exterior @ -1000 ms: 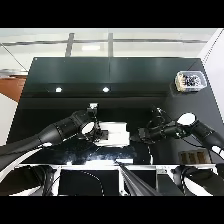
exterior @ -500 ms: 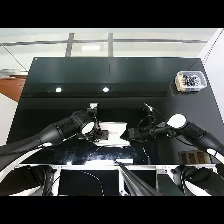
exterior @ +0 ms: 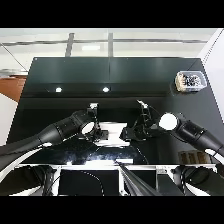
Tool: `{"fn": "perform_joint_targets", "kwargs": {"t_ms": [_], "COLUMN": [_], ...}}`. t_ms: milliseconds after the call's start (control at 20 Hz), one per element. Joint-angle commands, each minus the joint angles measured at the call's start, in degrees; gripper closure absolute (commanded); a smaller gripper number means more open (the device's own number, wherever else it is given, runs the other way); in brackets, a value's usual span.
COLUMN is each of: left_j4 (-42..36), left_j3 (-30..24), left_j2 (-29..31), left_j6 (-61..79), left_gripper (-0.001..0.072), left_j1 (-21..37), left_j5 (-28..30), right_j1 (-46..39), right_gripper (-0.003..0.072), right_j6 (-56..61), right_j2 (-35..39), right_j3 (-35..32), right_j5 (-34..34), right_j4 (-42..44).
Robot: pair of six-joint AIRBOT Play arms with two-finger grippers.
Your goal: Fold the box and place the chain.
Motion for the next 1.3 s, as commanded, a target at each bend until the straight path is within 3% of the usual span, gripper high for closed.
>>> {"fn": "perform_joint_targets", "kwargs": {"t_ms": [0,950,1000,1150,1250], "left_j4": [0.0,0.0,0.0,0.0,0.0], "left_j3": [0.0,0.0,0.0,0.0,0.0], "left_j2": [0.0,0.0,0.0,0.0,0.0], "left_j6": [0.2,0.4,0.4,0.4,0.4], "left_gripper": [0.0677,0.0677,0.0677,0.0677,0.0677], "left_j1": [0.0,0.0,0.0,0.0,0.0], "left_j5": [0.2,0.2,0.2,0.2,0.2], "right_j1": [2.3,2.6,2.6,2.6,2.6], "right_gripper": [0.0152,0.0155,0.0246,0.0261,0.0329], "right_j6": [3.2,2.2,2.0,1.8,1.8], "right_j2": [0.0,0.0,0.0,0.0,0.0], "right_j3": [0.9,0.9,0.9,0.9,0.9], "right_j5": [-0.9,-1.4,-1.4,-1.4,-1.4], "right_j4": [-3.3,-5.0,-5.0,-5.0,-5.0]}}
